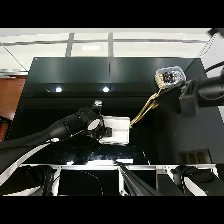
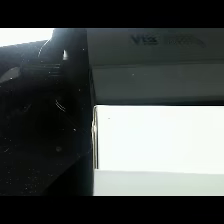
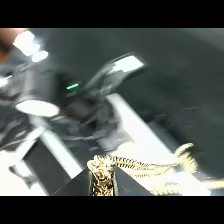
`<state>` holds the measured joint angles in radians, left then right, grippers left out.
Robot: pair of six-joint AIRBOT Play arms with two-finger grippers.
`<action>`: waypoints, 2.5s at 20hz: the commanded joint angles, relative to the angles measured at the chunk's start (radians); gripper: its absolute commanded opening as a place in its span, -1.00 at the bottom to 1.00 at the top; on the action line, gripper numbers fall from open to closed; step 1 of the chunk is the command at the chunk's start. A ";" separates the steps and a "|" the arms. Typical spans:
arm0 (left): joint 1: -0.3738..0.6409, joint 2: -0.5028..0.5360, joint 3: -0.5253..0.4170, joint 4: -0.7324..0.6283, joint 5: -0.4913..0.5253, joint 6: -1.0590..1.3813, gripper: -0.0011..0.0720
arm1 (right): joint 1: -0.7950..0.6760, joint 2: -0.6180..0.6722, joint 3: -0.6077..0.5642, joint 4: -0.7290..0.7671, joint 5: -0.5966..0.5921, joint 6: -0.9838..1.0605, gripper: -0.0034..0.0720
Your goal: Fold the box and place the chain.
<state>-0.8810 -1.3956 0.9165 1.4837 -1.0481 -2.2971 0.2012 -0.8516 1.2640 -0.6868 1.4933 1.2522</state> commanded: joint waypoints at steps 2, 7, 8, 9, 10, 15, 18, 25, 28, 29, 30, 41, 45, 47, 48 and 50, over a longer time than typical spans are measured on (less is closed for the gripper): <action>-0.001 0.000 0.000 0.000 0.000 0.000 -0.89 | 0.020 0.001 -0.047 0.162 0.014 -0.034 -0.89; -0.001 0.000 0.000 0.000 0.000 0.000 -0.89 | 0.039 -0.004 -0.047 0.196 -0.042 -0.044 -0.89; -0.001 0.000 0.000 0.000 0.000 0.000 -0.89 | 0.053 -0.009 -0.047 0.208 -0.053 -0.052 -0.89; -0.001 0.000 0.000 0.000 0.000 0.000 -0.89 | 0.070 -0.015 -0.047 0.208 -0.072 -0.054 -0.89; -0.001 0.000 0.000 0.000 0.000 0.000 -0.89 | 0.084 -0.020 -0.047 0.208 -0.094 -0.057 -0.89; -0.001 0.000 0.000 0.000 0.000 0.000 -0.89 | 0.093 -0.022 -0.047 0.251 -0.145 -0.068 -0.89; -0.001 0.000 0.000 0.000 0.000 0.000 -0.89 | 0.072 -0.022 -0.037 0.365 -0.162 -0.067 -0.89; -0.001 0.000 0.000 -0.004 0.000 0.000 -0.89 | 0.040 -0.022 -0.005 0.444 -0.166 -0.067 -0.89; -0.001 0.000 0.000 -0.003 0.000 0.000 -0.89 | 0.040 -0.023 -0.005 0.443 -0.174 -0.067 -0.89; -0.001 0.000 0.000 -0.004 0.000 0.000 -0.89 | 0.040 -0.023 -0.005 0.441 -0.171 -0.067 -0.89; -0.001 0.000 0.000 -0.004 0.000 0.000 -0.89 | 0.040 -0.023 -0.005 0.416 -0.171 -0.067 -0.89; -0.001 0.000 0.000 -0.003 0.000 0.000 -0.89 | 0.166 -0.025 -0.248 0.050 -0.233 0.097 -0.89; -0.001 0.000 0.000 -0.003 0.000 0.000 -0.89 | 0.269 -0.059 -0.329 0.093 -0.325 0.095 -0.88; -0.001 0.000 0.000 -0.003 0.000 0.000 -0.89 | 0.297 -0.082 -0.354 0.034 -0.369 0.107 -0.88; -0.001 0.000 0.000 -0.003 0.000 0.000 -0.89 | 0.299 -0.094 -0.365 0.005 -0.380 0.121 -0.88; -0.001 0.000 0.000 -0.003 0.000 0.000 -0.89 | 0.299 -0.113 -0.389 -0.030 -0.409 0.133 -0.88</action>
<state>-0.8810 -1.3956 0.9165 1.4803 -1.0481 -2.2971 0.4805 -0.9390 0.9123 -0.6598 1.1419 1.3640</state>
